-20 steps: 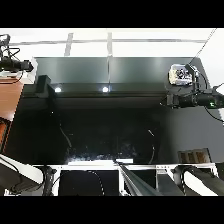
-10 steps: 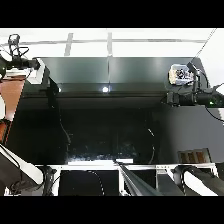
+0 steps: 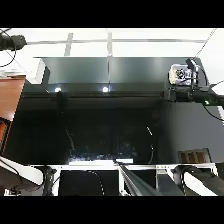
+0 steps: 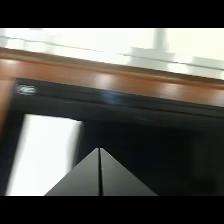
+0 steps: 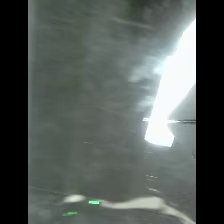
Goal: Fold the box and place the chain.
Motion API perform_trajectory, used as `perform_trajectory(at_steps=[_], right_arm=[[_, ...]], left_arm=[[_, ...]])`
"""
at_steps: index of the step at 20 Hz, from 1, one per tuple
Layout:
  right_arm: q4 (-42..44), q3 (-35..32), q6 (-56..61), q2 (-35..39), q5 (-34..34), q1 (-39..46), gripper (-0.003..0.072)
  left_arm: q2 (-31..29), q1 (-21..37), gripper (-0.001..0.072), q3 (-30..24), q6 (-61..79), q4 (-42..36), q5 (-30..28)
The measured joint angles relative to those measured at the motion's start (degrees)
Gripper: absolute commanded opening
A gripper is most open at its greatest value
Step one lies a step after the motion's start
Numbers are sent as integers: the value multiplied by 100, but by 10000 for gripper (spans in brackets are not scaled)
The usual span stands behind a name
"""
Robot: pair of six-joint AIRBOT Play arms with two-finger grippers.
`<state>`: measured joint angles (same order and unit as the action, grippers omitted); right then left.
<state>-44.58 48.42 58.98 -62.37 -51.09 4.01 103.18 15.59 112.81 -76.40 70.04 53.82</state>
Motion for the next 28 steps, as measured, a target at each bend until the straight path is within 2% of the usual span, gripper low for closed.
perform_trajectory(at_steps=[3,5,10,12,14,16,19,28], right_arm=[[0,4,111,0,671,-291,13],[-33,4,155,0,909,-389,13],[-553,-2,195,-17,1340,-472,14],[-798,-57,197,-24,1508,-483,14],[-1043,-118,201,-28,1615,-490,14],[-1200,-151,201,-28,1672,-490,14],[-1316,-175,210,-28,1707,-490,14],[-1410,-188,208,-28,1722,-490,14]], left_arm=[[-863,-326,27,-800,332,-446,170],[-1639,-656,27,-1637,658,-608,114],[-3807,-1182,28,-4374,1038,-776,-942],[-4516,-1252,28,-5449,1097,-778,-1370],[-4994,-1294,29,-6258,1121,-782,-1663],[-5228,-1322,28,-6695,1145,-793,-1775],[-5377,-1346,29,-6994,1156,-796,-1871],[-5346,-1357,29,-7173,1161,-841,-2015]])
